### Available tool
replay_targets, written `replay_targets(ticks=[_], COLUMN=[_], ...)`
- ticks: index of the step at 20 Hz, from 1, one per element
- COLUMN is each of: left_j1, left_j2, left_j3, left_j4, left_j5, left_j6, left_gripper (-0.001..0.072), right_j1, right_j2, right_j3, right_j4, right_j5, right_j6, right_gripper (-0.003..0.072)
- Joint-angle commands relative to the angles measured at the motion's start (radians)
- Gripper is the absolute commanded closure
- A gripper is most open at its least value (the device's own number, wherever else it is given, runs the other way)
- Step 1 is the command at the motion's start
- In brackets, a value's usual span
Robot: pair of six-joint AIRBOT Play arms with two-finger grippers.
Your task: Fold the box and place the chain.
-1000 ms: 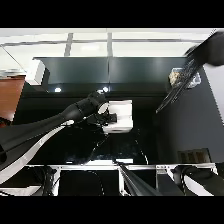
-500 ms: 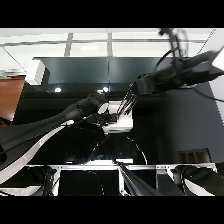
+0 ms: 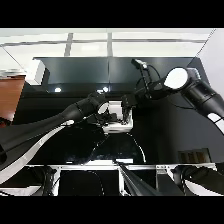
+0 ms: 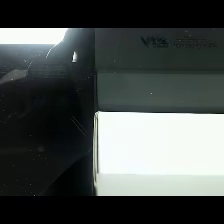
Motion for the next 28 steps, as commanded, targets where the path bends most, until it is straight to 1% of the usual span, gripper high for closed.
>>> replay_targets(ticks=[1,2,5,8,10,13,14,15,16,18,19,21,23,24,25,26,27,28], left_j1=[0.000,0.000,0.000,0.000,0.001,-0.002,-0.004,-0.010,-0.015,-0.030,-0.040,-0.054,-0.030,0.017,0.092,0.172,0.268,0.351], left_j2=[0.000,0.000,0.000,0.000,0.000,0.001,0.003,0.010,0.031,0.107,0.157,0.257,0.370,0.429,0.489,0.544,0.596,0.634], left_j3=[0.001,0.001,0.001,0.001,0.001,0.005,0.016,0.029,0.040,0.046,0.046,0.024,-0.067,-0.134,-0.212,-0.287,-0.372,-0.451], left_j4=[0.000,0.000,0.000,0.000,0.000,-0.020,-0.029,-0.026,-0.015,0.034,0.080,0.207,0.399,0.447,0.433,0.385,0.281,0.142], left_j5=[0.000,0.000,0.000,0.000,0.000,-0.002,-0.027,-0.054,-0.064,-0.064,-0.086,-0.163,-0.232,-0.251,-0.238,-0.193,-0.104,0.008], left_j6=[0.001,0.001,0.000,0.000,0.001,0.053,0.068,0.076,0.076,0.121,0.164,0.227,0.230,0.209,0.192,0.175,0.182,0.247], left_gripper=[0.0681,0.0681,0.0682,0.0681,0.0681,0.0680,0.0584,0.0376,0.0239,0.0234,0.0234,0.0235,0.0237,0.0244,0.0248,0.0248,0.0248,0.0247], right_j1=[0.016,0.010,-0.029,-0.116,-0.174,-0.224,-0.224,-0.224,-0.224,-0.224,-0.224,-0.224,-0.224,-0.224,-0.224,-0.224,-0.224,-0.224], right_j2=[-0.018,-0.015,0.012,0.093,0.145,0.180,0.180,0.180,0.180,0.180,0.180,0.180,0.180,0.180,0.180,0.180,0.180,0.180], right_j3=[-0.020,-0.020,-0.019,-0.019,-0.020,-0.020,-0.020,-0.021,-0.020,-0.020,-0.020,-0.020,-0.020,-0.021,-0.021,-0.021,-0.023,-0.028], right_j4=[0.000,-0.001,-0.021,-0.185,-0.292,-0.316,-0.317,-0.316,-0.316,-0.317,-0.317,-0.331,-0.351,-0.357,-0.367,-0.371,-0.371,-0.371], right_j5=[-0.038,-0.031,0.037,0.134,0.172,0.187,0.190,0.191,0.191,0.187,0.187,0.188,0.187,0.187,0.185,0.184,0.181,0.178], right_j6=[0.003,0.003,-0.002,0.001,0.018,0.018,0.017,0.017,0.016,0.005,-0.001,-0.001,-0.001,-0.001,-0.001,-0.001,0.000,0.000], right_gripper=[0.0569,0.0427,0.0421,0.0422,0.0422,0.0422,0.0422,0.0422,0.0422,0.0422,0.0422,0.0422,0.0422,0.0422,0.0422,0.0422,0.0422,0.0422])
